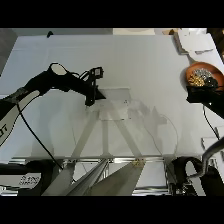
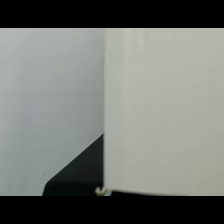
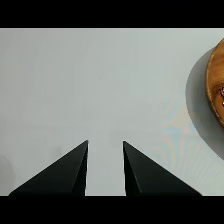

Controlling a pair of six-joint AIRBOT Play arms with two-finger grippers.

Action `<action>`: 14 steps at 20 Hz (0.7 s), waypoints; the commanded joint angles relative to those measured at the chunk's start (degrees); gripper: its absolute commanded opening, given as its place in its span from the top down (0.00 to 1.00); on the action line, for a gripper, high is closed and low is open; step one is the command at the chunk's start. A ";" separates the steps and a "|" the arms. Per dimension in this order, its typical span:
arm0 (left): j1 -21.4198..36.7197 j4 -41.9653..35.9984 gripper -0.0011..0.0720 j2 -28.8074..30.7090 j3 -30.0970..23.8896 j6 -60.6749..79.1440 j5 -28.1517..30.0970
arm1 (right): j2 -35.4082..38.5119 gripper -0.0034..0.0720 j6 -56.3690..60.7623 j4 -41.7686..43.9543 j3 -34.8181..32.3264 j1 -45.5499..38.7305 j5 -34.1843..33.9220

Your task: Fold the box and place the chain.

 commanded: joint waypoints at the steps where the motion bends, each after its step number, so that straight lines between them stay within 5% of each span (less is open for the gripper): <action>1: -0.11 -5.64 0.98 -2.27 -0.04 6.91 0.31 | 0.04 0.67 0.02 0.00 0.04 -0.04 0.17; 8: 0.00 -7.69 0.98 -7.67 -0.04 9.97 1.16 | 0.04 0.67 0.04 0.00 0.04 -0.04 0.70; 14: 0.02 -5.11 0.98 -6.60 0.00 11.54 1.14 | 0.00 0.67 0.04 0.00 0.04 -0.04 1.29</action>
